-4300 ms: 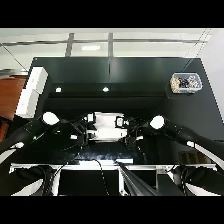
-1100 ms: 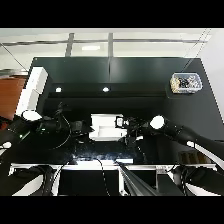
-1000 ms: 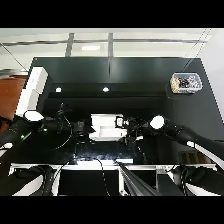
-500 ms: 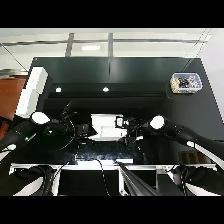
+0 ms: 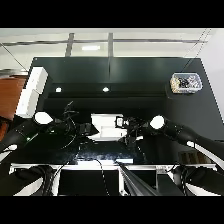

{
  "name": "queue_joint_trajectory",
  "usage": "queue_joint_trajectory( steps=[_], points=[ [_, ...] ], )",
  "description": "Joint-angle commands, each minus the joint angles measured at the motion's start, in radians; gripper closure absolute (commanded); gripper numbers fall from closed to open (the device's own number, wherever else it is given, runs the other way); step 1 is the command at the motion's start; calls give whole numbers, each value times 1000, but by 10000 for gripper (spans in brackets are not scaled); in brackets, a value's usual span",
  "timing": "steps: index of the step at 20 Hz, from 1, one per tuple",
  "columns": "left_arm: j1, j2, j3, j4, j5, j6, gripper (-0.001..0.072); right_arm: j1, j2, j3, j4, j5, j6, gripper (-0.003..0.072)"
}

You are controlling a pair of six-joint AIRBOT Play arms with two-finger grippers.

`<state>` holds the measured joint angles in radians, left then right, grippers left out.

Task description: Fold the box and place the chain.

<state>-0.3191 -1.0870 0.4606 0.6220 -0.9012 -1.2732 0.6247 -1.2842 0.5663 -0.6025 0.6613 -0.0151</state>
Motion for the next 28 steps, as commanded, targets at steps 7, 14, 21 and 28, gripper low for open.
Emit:
queue_joint_trajectory(
  steps=[7,14,21,28],
  points=[
    [-23,1,35,1,-34,-124,-11,0,0,0,0,0,0,279],
    [-131,1,140,300,-48,-430,-11,0,0,0,0,0,0,279],
    [-192,0,167,343,-23,-541,-11,0,0,0,0,0,0,279],
    [-193,1,167,311,-27,-549,-9,0,0,0,0,0,0,279]
  ],
)
